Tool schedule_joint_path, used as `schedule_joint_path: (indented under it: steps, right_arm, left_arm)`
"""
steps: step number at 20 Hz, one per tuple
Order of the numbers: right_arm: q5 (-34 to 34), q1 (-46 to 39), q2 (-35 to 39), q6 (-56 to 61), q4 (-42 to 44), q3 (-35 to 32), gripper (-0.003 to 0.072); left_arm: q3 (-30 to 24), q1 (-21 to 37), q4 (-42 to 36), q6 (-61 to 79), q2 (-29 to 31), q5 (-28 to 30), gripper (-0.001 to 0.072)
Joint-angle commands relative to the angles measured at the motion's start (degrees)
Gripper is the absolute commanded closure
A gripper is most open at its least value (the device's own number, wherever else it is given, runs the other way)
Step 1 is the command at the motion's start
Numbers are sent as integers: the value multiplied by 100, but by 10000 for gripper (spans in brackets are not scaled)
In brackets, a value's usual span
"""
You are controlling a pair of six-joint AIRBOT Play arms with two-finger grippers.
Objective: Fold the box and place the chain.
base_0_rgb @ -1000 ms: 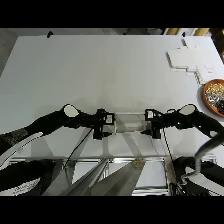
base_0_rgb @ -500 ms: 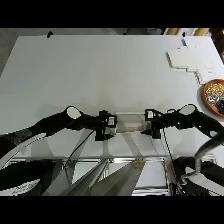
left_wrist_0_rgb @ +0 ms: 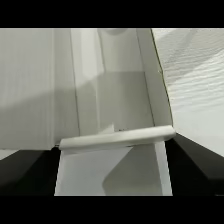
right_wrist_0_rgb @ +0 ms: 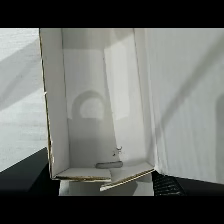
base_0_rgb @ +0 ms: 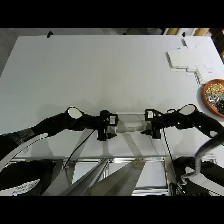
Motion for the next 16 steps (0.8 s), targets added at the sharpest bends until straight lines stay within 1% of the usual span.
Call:
schedule_joint_path:
  steps: [1, 5, 9, 12, 14, 15, 16]
  right_arm:
    - [2, 0, 2, 2, 0, 0, 286]
    - [2, 0, 2, 2, 0, 0, 286]
    - [2, 0, 2, 2, 0, 0, 286]
    - [2, 0, 2, 2, 2, 0, 286]
    - [2, 0, 2, 2, 0, 0, 286]
    - [2, 0, 2, 2, 0, 0, 286]
    - [2, 0, 2, 2, 0, 0, 286]
  left_arm:
    - [4, -59, -107, 44, -66, 72, 12]
    - [7, -131, -116, 42, -280, 68, 13]
    - [7, -153, -535, 474, -280, 76, 17]
    - [7, -153, -671, 549, -282, 70, 21]
    - [7, -153, -715, 553, -284, 70, 41]
    - [7, -153, -732, 562, -284, 68, 80]
    - [7, -153, -745, 570, -284, 68, 81]
